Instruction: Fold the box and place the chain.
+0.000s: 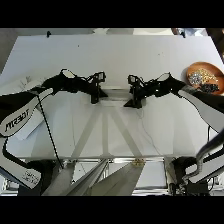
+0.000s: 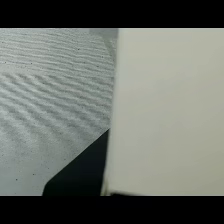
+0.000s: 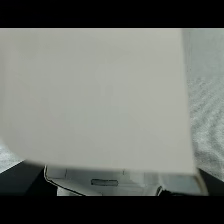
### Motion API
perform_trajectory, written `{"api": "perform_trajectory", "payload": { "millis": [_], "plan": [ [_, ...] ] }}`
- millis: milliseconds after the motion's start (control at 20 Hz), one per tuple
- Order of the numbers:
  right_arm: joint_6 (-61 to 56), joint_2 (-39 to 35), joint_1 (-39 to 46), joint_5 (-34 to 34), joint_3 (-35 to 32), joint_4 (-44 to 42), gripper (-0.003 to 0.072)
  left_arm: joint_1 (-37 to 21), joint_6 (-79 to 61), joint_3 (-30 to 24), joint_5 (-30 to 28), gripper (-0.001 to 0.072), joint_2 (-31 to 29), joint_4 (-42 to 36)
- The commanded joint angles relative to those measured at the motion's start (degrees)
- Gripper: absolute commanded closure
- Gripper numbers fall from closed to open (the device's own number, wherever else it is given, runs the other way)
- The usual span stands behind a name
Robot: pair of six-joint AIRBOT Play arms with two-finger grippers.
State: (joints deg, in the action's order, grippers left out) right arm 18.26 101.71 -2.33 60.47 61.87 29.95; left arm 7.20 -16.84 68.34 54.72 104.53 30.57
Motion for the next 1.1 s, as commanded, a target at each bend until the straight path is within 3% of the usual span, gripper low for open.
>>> {"api": "perform_trajectory", "payload": {
  "millis": [0,300,450,700,750,800,850,1050],
  "plan": [
    [0.0,0.0,0.0,0.0,0.0,0.0,0.0191,0.0,0.0,0.1,0.0,0.0699,0.0,0.0],
    [0.0,0.0,0.0,0.0,0.0,0.0,0.0191,0.0,0.3,0.1,0.2,0.0698,0.0,0.0],
    [0.0,0.0,0.0,0.0,0.0,0.0,0.0191,0.0,0.3,0.1,0.1,0.0605,0.0,-0.1],
    [0.0,0.0,0.0,0.0,0.0,0.0,0.0191,0.0,0.3,0.1,0.2,0.0585,-0.2,-0.1],
    [0.0,0.0,0.0,0.0,0.0,0.0,0.0191,-0.1,0.3,0.1,0.2,0.0496,-0.3,-0.1],
    [0.0,0.0,0.0,0.0,0.0,0.0,0.0191,-0.3,0.3,0.1,0.2,0.0340,-0.4,-0.1],
    [0.0,0.0,0.0,0.0,0.0,0.0,0.0191,-0.7,0.3,0.1,0.5,0.0262,-0.6,-0.5],
    [0.0,0.0,0.0,0.0,0.0,0.0,0.0191,-3.4,0.3,0.1,4.2,0.0255,-3.0,-0.5]
  ]
}}
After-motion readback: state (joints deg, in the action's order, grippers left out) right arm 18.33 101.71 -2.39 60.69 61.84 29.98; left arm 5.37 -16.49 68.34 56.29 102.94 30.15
